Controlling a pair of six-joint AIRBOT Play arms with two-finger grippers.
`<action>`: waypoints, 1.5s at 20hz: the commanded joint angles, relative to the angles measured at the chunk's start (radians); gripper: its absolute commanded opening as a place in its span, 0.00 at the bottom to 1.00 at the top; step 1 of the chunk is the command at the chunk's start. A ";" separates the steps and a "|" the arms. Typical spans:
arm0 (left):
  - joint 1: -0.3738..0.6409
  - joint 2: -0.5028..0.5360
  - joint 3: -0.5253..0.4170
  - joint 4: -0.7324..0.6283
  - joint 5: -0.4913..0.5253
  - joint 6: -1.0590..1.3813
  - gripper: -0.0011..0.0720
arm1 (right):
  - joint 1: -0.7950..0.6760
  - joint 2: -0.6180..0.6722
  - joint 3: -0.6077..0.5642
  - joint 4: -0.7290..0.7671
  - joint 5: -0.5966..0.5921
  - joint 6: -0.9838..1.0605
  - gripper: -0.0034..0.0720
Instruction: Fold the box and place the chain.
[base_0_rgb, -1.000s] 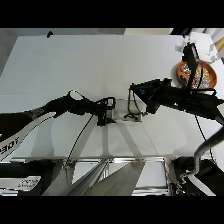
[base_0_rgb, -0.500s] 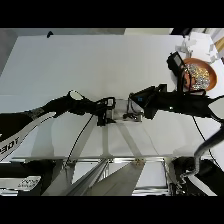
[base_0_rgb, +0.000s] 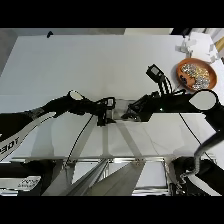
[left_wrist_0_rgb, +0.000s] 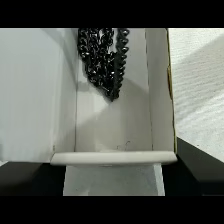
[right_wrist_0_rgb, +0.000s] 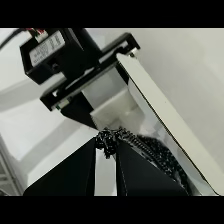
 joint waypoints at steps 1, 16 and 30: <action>0.000 0.000 0.000 0.000 0.000 0.000 0.03 | 0.001 -0.012 -0.002 -0.054 0.012 0.001 0.07; 0.000 0.000 0.000 0.000 0.000 0.000 0.03 | 0.001 -0.030 -0.047 -0.129 -0.024 0.011 0.07; 0.000 0.000 0.000 0.000 0.000 0.000 0.03 | 0.027 -0.060 -0.061 -0.172 -0.022 0.012 0.38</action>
